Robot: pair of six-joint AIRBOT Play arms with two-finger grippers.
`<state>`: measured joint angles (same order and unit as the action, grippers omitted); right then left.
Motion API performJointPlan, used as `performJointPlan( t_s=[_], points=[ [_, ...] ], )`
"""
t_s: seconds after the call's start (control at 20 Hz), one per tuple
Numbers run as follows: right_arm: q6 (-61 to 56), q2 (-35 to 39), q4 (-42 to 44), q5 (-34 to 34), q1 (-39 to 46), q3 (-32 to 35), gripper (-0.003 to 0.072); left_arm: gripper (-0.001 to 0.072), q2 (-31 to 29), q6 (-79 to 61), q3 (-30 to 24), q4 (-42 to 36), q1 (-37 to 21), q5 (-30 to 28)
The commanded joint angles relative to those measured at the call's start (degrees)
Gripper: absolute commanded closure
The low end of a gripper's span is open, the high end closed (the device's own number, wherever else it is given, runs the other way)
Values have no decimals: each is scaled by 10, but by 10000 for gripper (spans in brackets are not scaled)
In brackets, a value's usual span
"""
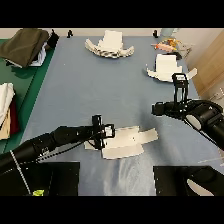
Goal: Fold the box.
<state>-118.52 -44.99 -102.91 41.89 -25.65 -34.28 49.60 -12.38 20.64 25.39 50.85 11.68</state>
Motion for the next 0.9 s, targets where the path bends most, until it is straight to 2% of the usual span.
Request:
performJointPlan(
  t_s=[0.0,0.25,0.35,0.55,0.7,0.8,0.85],
  points=[
    [0,0,1,0,0,0,346,698,-1,6,-13,-2,24,-23],
    [0,0,2,0,0,0,347,694,-18,14,-6,-1,20,0],
    [0,0,2,-2,0,0,347,695,-22,14,15,-1,-4,43],
    [0,0,3,-8,0,0,347,695,-17,12,67,30,-108,176],
    [0,0,3,-9,0,0,346,695,-3,5,82,33,-167,226],
    [0,-4,7,-15,0,0,347,695,9,-15,83,34,-173,253],
    [0,-5,10,-20,0,0,347,696,15,-18,82,33,-170,246]
  ],
)
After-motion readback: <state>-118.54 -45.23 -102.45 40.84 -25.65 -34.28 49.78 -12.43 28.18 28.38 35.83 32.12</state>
